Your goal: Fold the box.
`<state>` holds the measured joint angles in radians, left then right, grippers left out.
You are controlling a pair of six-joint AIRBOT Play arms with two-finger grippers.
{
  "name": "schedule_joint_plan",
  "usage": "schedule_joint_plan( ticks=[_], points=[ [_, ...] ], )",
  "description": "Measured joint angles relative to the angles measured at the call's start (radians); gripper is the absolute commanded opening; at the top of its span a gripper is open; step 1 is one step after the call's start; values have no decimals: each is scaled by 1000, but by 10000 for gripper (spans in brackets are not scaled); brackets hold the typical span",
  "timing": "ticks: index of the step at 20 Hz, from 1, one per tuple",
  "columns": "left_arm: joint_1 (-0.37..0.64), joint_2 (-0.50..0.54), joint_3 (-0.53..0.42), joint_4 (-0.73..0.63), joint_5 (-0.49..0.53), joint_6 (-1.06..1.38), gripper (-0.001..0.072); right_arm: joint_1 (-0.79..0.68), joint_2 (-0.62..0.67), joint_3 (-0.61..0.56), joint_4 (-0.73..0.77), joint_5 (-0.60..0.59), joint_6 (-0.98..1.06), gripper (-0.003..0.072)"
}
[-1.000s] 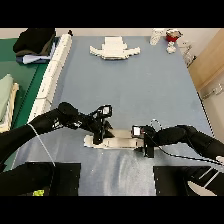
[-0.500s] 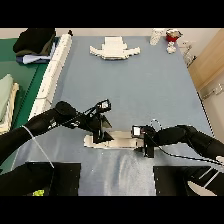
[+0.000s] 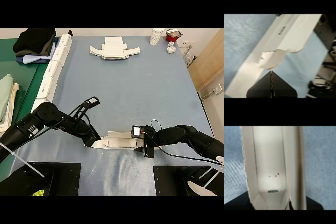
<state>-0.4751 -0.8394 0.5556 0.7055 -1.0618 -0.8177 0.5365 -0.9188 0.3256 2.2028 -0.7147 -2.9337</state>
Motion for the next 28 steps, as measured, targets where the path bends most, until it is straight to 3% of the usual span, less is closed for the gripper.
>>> schedule_joint_plan(
  ticks=[2,6,13,21,28],
  points=[
    [-76,-10,-10,-81,41,-76,15,0,0,0,0,0,0,460],
    [-235,-80,2,-242,238,-146,15,0,0,0,0,0,0,460],
    [-261,-217,76,-317,473,-204,14,0,0,0,0,0,0,460],
    [-231,-377,91,-323,529,-248,15,0,0,0,1,1,0,460],
    [-228,-418,99,-323,533,-241,15,0,0,0,1,1,0,460]
  ],
)
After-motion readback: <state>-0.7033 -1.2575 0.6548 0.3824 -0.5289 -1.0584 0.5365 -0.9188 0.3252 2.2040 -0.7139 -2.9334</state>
